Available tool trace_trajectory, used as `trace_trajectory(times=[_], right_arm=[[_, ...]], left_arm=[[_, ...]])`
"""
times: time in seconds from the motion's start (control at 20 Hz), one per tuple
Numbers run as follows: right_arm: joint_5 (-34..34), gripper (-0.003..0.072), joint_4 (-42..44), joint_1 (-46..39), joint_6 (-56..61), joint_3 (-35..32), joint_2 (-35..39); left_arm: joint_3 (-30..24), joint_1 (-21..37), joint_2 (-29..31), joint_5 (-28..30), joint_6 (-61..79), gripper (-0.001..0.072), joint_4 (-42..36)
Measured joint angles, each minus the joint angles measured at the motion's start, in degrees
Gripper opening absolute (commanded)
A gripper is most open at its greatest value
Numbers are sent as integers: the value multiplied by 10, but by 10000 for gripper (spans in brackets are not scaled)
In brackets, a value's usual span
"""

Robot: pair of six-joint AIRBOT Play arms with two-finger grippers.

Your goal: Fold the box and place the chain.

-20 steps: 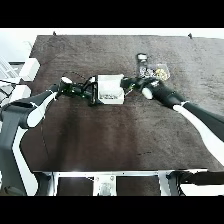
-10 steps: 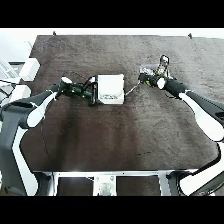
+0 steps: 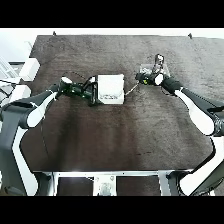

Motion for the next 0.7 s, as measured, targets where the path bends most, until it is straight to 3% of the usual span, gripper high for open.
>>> trace_trajectory(times=[0.2,0.7], right_arm=[[-7,3,-8,8,-22,0,27],[37,3,-132,64,-30,0,369]], left_arm=[[0,0,0,0,0,528,0],[0,0,0,0,0,528,0]])
